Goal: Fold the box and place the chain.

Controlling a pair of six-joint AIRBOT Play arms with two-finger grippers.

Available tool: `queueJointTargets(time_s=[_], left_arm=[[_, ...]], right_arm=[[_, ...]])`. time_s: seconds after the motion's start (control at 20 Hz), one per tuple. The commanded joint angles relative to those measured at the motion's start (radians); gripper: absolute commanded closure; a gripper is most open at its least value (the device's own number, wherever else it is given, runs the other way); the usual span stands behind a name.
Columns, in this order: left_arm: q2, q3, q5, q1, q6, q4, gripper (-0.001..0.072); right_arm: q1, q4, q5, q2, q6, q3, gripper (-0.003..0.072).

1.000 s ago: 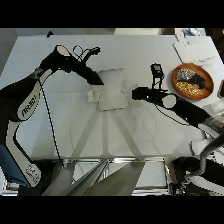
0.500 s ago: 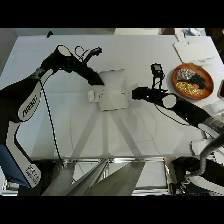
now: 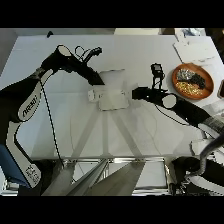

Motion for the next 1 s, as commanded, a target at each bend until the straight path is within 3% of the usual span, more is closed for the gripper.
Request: queueJointTargets(time_s=[0.0,0.2,0.25,0.35,0.4,0.55,0.7,0.85,0.95], left_arm=[[0.001,0.001,0.002,0.000,0.000,0.000,0.0704],[0.001,0.001,0.001,0.000,-0.001,-0.001,0.0704],[0.001,0.001,0.000,0.000,-0.015,-0.003,0.0705],[0.003,0.001,0.000,0.000,-0.074,-0.006,0.0705],[0.006,0.001,0.001,0.000,-0.097,-0.006,0.0706],[0.056,0.001,0.001,0.000,-0.134,-0.003,0.0708],[0.183,0.001,0.006,0.000,-0.134,0.034,0.0709],[0.344,0.001,0.010,-0.004,-0.179,0.217,0.0709],[0.429,0.000,-0.058,-0.004,-0.196,0.291,0.0709]], right_arm=[[0.001,0.000,-0.003,0.000,0.000,0.000,0.0676],[0.001,0.000,-0.002,0.000,0.000,0.000,0.0668],[0.001,0.000,-0.002,0.000,0.000,0.000,0.0579],[0.001,0.000,0.003,0.003,0.000,0.002,0.0176],[0.001,0.000,0.003,0.013,0.000,0.003,0.0138],[-0.008,-0.036,-0.001,0.085,0.000,0.004,0.0147],[-0.048,-0.112,0.037,0.206,0.000,0.004,0.0147],[-0.126,-0.188,0.097,0.343,0.001,0.004,0.0147],[-0.196,-0.207,0.145,0.426,0.001,0.004,0.0147]])
